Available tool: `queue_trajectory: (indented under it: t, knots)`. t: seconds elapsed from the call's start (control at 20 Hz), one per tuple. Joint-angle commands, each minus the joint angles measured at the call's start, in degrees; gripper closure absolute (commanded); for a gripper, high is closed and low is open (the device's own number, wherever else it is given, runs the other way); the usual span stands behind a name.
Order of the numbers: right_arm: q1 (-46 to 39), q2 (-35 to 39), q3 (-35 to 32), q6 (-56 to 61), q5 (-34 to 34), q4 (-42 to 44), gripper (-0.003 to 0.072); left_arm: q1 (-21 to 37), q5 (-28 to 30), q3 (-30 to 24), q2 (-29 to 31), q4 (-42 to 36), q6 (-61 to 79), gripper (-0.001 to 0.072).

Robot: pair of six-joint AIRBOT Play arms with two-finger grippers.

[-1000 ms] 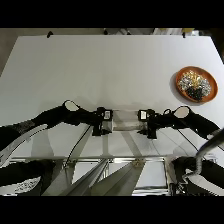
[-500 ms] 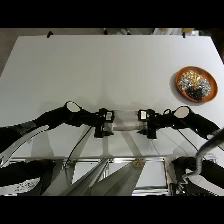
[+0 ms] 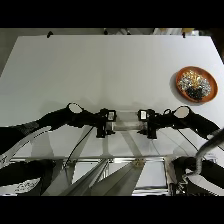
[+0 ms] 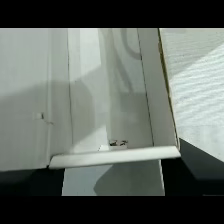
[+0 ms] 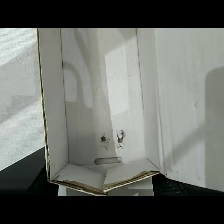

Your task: Fold the box and place the chain.

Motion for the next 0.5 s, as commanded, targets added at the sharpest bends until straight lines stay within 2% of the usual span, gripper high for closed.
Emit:
queue_trajectory:
  t: [0.0, 0.45]
  knots:
    - [0.0, 0.0, 0.0, 0.0, 0.0, 0.0, 0.0291, -0.4, 1.3, 0.0, -0.2, 0.2, 0.1, 0.0376]
    - [0.0, 0.0, 0.0, 0.0, 0.0, 0.0, 0.0291, -0.4, 0.9, 0.0, -0.1, 0.2, 0.1, 0.0376]
